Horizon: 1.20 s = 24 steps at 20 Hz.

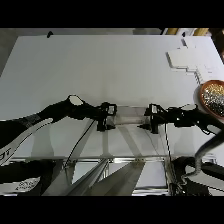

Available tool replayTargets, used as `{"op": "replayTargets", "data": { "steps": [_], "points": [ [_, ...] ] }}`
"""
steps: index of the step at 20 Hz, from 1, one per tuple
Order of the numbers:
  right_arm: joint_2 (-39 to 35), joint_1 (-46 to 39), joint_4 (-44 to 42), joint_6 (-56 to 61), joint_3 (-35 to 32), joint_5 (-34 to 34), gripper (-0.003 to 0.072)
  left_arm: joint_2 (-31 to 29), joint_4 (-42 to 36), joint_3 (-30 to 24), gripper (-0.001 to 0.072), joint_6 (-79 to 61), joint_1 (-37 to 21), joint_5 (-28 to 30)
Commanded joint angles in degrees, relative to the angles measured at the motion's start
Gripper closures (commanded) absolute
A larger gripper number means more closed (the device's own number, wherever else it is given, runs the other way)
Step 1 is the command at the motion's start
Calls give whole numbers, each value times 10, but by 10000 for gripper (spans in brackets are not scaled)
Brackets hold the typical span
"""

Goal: Fold the box and place the chain.

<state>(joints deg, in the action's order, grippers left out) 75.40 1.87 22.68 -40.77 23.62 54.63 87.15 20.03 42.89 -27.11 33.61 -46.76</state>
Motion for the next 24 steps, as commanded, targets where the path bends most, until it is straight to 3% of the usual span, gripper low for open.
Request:
{"op": "replayTargets", "data": {
  "steps": [1, 7, 24],
  "points": [
    [0, 0, 0, 0, 0, 0, 289, 10, -3, 0, 12, 3, 5, 7],
    [0, 0, 0, 0, 0, 0, 289, 20, -50, 0, 13, 1, 20, 30],
    [0, 0, 0, 0, 0, 0, 289, 19, -11, -3, 14, 52, -5, 16]
  ]
}}
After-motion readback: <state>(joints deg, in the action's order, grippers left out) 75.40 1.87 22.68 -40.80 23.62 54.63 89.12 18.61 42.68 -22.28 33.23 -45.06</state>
